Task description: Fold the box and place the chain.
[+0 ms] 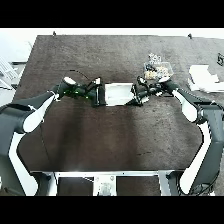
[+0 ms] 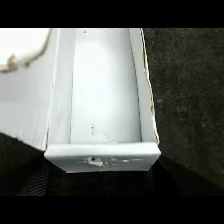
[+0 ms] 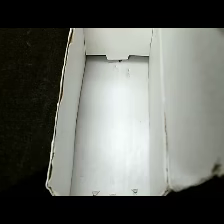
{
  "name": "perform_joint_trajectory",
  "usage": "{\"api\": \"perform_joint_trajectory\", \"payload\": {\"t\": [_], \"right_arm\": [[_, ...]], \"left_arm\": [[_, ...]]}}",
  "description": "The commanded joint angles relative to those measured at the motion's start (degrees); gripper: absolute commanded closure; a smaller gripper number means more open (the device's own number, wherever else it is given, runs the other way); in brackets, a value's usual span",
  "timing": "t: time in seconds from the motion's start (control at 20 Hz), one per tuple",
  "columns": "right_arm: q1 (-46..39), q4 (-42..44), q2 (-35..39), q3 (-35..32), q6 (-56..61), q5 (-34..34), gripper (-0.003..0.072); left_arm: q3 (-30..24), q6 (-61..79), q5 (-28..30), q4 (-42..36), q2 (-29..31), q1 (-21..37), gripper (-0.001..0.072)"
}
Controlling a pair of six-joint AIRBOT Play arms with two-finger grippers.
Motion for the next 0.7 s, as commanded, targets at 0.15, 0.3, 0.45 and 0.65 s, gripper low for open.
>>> {"api": "perform_joint_trajectory", "payload": {"t": [0.15,0.3,0.45,0.65], "right_arm": [[0.0,0.0,0.0,0.0,-0.1,0.1,0.0321],[0.0,0.0,0.0,0.0,-0.1,0.1,0.0320],[0.0,0.0,0.0,0.0,-0.1,0.1,0.0321],[0.0,0.0,0.0,0.0,-0.1,0.1,0.0321]], "left_arm": [[0.0,-3.0,2.3,-3.4,-0.7,-0.2,-0.0011],[0.0,-1.9,2.3,-3.6,-0.7,-0.2,-0.0011],[0.0,1.8,1.6,-3.6,-0.7,-0.2,-0.0011],[0.4,2.7,1.4,-3.6,-1.4,-0.2,-0.0011]]}}
